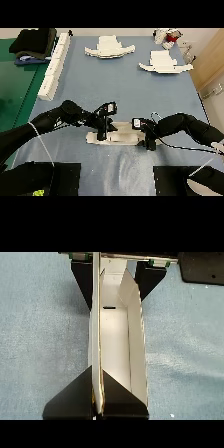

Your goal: Fold the box.

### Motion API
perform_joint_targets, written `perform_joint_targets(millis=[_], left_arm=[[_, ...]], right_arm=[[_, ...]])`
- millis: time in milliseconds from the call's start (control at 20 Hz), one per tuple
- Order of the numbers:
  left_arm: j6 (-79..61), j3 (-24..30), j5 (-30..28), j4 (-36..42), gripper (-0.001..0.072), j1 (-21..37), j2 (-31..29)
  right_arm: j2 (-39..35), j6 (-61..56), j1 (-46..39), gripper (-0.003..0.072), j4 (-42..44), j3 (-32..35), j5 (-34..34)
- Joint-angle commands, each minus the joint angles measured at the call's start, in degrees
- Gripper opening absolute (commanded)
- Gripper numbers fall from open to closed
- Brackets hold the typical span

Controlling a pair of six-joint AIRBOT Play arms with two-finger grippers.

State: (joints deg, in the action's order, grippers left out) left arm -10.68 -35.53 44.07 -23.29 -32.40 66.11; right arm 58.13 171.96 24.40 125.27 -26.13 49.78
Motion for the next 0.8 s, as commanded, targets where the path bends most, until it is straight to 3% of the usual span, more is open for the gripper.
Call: perform_joint_targets(millis=[0, 550, 600, 650, 750], left_arm=[[0.0, -0.1, 0.0, 0.2, 0.0011, 0.0, 0.0], [0.0, -0.1, 1.4, 0.6, 0.0015, -0.2, 0.0], [0.0, -0.1, 1.3, 0.6, 0.011, -0.2, 0.0], [0.3, -0.1, 0.9, 0.6, 0.0318, -0.2, 0.0], [1.6, -0.1, 0.3, 0.6, 0.0322, 0.0, 0.0]], right_arm=[[0.0, 0.0, 0.0, 0.0504, 0.1, -0.1, -0.2], [0.0, 0.0, 0.0, 0.0504, 0.1, -0.1, -0.2], [0.0, 0.0, 0.0, 0.0504, 0.1, -0.1, -0.2], [0.0, 0.0, 0.0, 0.0504, 0.1, -0.1, -0.2], [0.0, 0.0, 0.0, 0.0504, 0.1, -0.1, -0.2]])
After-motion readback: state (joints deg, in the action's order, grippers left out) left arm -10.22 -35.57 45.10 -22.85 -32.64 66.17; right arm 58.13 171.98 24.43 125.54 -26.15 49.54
